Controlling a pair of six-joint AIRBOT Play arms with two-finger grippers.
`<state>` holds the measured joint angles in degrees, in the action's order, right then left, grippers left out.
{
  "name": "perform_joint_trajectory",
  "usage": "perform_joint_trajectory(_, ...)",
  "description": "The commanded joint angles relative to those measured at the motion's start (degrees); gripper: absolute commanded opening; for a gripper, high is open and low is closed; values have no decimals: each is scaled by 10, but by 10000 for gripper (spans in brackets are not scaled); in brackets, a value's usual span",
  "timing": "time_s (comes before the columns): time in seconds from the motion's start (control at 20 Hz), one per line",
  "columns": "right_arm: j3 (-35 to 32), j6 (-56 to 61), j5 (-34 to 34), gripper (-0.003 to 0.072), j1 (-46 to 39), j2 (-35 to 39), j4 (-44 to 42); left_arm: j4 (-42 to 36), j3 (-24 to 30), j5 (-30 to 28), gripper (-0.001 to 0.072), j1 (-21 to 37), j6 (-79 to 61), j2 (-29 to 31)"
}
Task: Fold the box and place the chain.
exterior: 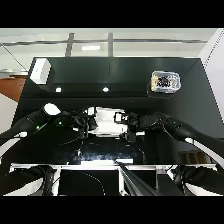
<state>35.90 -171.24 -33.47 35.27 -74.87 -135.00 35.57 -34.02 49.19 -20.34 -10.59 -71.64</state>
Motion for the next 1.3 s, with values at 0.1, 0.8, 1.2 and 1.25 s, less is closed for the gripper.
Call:
perform_joint_trajectory(0.1, 0, 0, 0, 535, 0, 0, 0, -1, 0, -14, 143, -1, -1, -1)
perform_joint_trajectory(0.8, 0, 0, 0, 536, 0, 0, 1, 0, 0, -10, 401, -1, -1, -1)
perform_joint_trajectory(1.2, 0, 0, 0, 536, 0, 0, 1, 2, 0, -9, 294, 0, -1, -1)
perform_joint_trajectory(1.25, 0, 0, 0, 536, 0, 0, 0, 11, -1, -10, 290, 1, 0, 0)
